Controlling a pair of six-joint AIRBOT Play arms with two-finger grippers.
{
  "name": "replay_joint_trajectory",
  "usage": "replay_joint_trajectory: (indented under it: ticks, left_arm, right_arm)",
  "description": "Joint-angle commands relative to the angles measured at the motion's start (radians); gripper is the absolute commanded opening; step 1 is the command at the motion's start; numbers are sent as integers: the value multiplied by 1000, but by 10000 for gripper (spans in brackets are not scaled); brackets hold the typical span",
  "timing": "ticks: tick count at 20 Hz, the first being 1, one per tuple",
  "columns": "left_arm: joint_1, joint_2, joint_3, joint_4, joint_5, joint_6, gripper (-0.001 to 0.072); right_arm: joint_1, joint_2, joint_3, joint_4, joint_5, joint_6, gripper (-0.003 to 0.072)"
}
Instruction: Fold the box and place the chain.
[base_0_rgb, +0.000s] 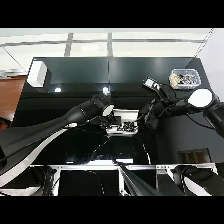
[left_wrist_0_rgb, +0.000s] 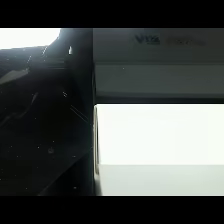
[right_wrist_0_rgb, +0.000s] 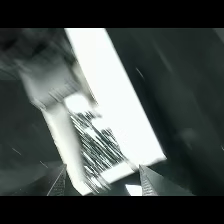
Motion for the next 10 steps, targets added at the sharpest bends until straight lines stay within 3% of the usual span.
replay_joint_trajectory:
  ticks: [1, 3, 6, 10]
  left_arm:
    - [0, 0, 0, 0, 0, 0, 27]
    - [0, 0, 0, 0, 1, 0, 27]
    - [0, 0, 0, 0, 0, 0, 27]
    - [0, 0, 0, 0, 0, 0, 27]
  right_arm:
    - [-32, 0, -40, -142, -4, 14, 533]
    - [-31, 0, -108, -137, -8, -60, 532]
    - [-31, 0, -221, -58, -55, -375, 532]
    - [-31, -15, -250, -24, -153, -589, 531]
